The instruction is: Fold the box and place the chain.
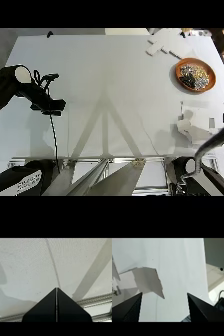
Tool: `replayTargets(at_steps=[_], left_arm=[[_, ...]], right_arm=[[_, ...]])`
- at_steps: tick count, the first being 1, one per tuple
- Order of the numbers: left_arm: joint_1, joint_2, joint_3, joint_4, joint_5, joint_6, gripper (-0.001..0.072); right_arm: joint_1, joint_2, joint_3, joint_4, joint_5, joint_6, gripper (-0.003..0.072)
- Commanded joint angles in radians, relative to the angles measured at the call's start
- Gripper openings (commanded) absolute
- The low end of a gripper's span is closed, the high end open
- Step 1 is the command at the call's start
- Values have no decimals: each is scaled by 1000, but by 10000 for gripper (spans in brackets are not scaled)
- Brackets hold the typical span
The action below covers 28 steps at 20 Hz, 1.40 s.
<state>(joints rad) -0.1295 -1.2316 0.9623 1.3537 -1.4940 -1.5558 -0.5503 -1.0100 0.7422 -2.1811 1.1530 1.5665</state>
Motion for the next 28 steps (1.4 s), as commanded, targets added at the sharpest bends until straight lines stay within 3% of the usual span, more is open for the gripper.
replayTargets(at_steps=[1,7,14,15,17,18,22,25,28], left_arm=[[1,1,0,0,0,0,10],[1,1,0,0,0,0,10],[1,1,0,0,0,0,10],[1,1,0,0,0,0,10],[1,1,0,0,0,0,10],[1,1,0,0,0,0,10],[1,1,0,0,0,0,10],[1,1,0,0,0,0,10],[1,1,0,0,0,0,10]], right_arm=[[-59,-111,53,-11,7,-57,572],[-59,-240,62,64,95,-162,462],[-59,-318,62,23,85,-122,303],[-59,-322,62,14,85,-122,239],[-59,-321,62,12,80,-124,9],[-55,-317,62,16,82,-125,8],[18,-195,61,124,83,-138,6],[78,-28,40,420,79,-193,6],[201,187,-79,690,56,-206,5]])
